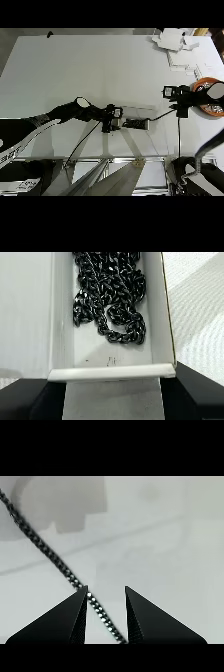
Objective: Fold the box and place the chain.
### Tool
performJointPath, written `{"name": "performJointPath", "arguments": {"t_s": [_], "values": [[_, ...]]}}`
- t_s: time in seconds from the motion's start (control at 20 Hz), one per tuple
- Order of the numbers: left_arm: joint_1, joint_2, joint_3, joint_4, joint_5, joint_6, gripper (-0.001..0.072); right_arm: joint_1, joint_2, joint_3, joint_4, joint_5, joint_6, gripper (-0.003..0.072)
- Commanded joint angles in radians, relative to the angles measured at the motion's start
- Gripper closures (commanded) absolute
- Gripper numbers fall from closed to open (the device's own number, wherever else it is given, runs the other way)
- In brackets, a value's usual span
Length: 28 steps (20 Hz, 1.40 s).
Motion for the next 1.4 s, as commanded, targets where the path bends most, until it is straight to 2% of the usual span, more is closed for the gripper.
{"name": "performJointPath", "arguments": {"t_s": [0.0,0.5,0.6,0.95,1.0,1.05,1.35], "values": [[0.0,0.0,0.0,0.0,0.0,0.0,0.0205,-0.024,-0.107,0.001,-0.083,-0.017,-0.046,0.0459],[0.0,0.0,0.0,0.0,0.0,0.0,0.0206,-0.024,-0.215,-0.013,-0.072,0.02,-0.122,0.0467],[0.0,0.0,0.0,0.0,0.0,0.0,0.0205,-0.024,-0.218,-0.018,-0.062,0.005,-0.124,0.0523],[0.0,0.0,0.0,0.0,0.0,0.0,0.0205,-0.024,-0.218,-0.018,-0.028,0.0,-0.145,0.0537],[0.0,0.0,0.0,0.0,0.0,0.0,0.0205,-0.024,-0.218,-0.018,-0.029,0.0,-0.145,0.0602],[0.0,0.0,0.0,0.0,0.0,0.0,0.0205,-0.024,-0.218,-0.018,-0.029,0.001,-0.145,0.0628],[0.0,0.0,0.0,0.0,0.0,0.0,0.0205,-0.024,-0.218,-0.062,-0.03,0.0,-0.145,0.0627]]}}
